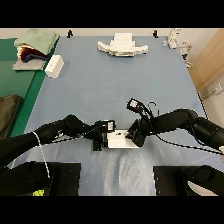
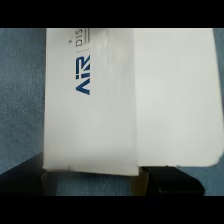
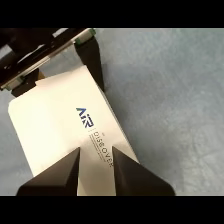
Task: Fold the box.
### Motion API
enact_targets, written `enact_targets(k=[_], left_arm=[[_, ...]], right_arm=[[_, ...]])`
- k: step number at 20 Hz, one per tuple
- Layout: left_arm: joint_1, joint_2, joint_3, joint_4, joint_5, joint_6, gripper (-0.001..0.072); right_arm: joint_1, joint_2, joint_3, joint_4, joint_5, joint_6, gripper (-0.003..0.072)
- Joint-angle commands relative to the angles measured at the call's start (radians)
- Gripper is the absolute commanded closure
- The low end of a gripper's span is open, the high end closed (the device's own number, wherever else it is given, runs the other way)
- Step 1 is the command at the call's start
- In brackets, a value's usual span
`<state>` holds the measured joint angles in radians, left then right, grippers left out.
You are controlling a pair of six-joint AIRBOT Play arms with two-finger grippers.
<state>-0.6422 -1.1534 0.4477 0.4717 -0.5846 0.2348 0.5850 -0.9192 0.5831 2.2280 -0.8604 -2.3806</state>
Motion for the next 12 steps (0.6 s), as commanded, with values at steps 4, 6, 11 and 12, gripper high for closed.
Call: enact_targets(k=[4,6,11,12], left_arm=[[0.0,0.0,0.001,0.0,0.0,0.0,0.027],[0.0,0.0,0.001,0.0,0.0,0.0,0.027],[0.0,0.0,0.001,0.0,0.0,0.0,0.027],[0.0,0.0,0.001,0.0,0.0,0.0,0.027]], right_arm=[[0.017,0.005,-0.003,-0.008,-0.021,-0.167,0.0222],[0.051,0.02,-0.003,-0.026,-0.02,-0.183,0.0213],[0.093,0.04,-0.042,-0.049,0.046,-0.399,0.0186],[0.1,0.039,-0.045,-0.045,0.068,-0.442,0.0089]])
